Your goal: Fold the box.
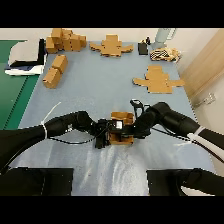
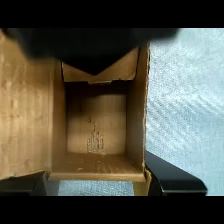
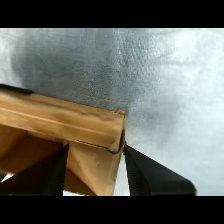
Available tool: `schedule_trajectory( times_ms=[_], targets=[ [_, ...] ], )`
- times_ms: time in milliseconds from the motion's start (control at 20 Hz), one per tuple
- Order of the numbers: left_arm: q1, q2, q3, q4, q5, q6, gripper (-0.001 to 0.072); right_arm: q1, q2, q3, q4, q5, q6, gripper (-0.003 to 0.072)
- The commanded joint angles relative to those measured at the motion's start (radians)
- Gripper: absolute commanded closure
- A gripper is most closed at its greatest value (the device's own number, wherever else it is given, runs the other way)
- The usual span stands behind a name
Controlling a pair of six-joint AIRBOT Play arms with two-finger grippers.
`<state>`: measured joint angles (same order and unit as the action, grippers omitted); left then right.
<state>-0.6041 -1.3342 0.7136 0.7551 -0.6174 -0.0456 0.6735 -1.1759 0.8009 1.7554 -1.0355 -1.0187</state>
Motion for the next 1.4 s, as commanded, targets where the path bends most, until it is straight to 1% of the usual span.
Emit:
schedule_trajectory(
  times_ms=[0, 250, 300, 400, 450, 500, 550, 600, 650, 850, 900, 950, 1100, 1350],
  targets=[
    [-0.001, -0.001, 0.000, 0.000, 0.000, 0.000, 0.0186, 0.116, -0.056, 0.076, -0.174, -0.093, 0.298, 0.0178],
    [-0.001, -0.001, 0.000, 0.000, -0.002, 0.000, 0.0186, 0.188, -0.132, 0.116, -0.183, -0.107, 0.432, 0.0188],
    [-0.001, -0.001, 0.000, 0.000, -0.002, 0.000, 0.0186, 0.194, -0.147, 0.129, -0.199, -0.108, 0.444, 0.0263],
    [-0.001, -0.001, 0.000, 0.000, -0.003, 0.000, 0.0186, 0.195, -0.161, 0.142, -0.232, -0.127, 0.470, 0.0286],
    [-0.001, -0.001, 0.000, 0.000, -0.002, 0.000, 0.0186, 0.195, -0.163, 0.143, -0.261, -0.145, 0.482, 0.0418],
    [-0.001, -0.001, 0.000, 0.000, -0.002, 0.000, 0.0186, 0.195, -0.163, 0.143, -0.282, -0.161, 0.485, 0.0483],
    [-0.001, -0.001, 0.000, 0.000, -0.002, 0.000, 0.0186, 0.195, -0.163, 0.143, -0.292, -0.178, 0.484, 0.0589],
    [-0.001, -0.001, 0.000, 0.000, -0.002, 0.000, 0.0186, 0.195, -0.163, 0.143, -0.298, -0.178, 0.483, 0.0666],
    [-0.001, -0.001, 0.000, 0.000, -0.002, 0.000, 0.0186, 0.195, -0.163, 0.143, -0.297, -0.177, 0.473, 0.0682],
    [-0.001, -0.001, 0.000, 0.000, -0.002, 0.000, 0.0186, 0.195, -0.163, 0.143, -0.293, -0.177, 0.442, 0.0675],
    [-0.001, -0.001, 0.000, 0.000, -0.002, 0.000, 0.0186, 0.195, -0.163, 0.143, -0.288, -0.177, 0.441, 0.0487],
    [-0.001, -0.001, 0.000, 0.000, -0.002, 0.000, 0.0186, 0.195, -0.163, 0.143, -0.280, -0.178, 0.436, 0.0321],
    [-0.001, -0.001, 0.000, 0.000, -0.002, 0.000, 0.0186, 0.195, -0.158, 0.143, -0.268, -0.185, 0.422, 0.0318],
    [-0.001, -0.001, 0.000, 0.000, -0.003, 0.000, 0.0186, 0.195, -0.120, 0.143, -0.270, -0.230, 0.423, 0.0318]
  ],
)
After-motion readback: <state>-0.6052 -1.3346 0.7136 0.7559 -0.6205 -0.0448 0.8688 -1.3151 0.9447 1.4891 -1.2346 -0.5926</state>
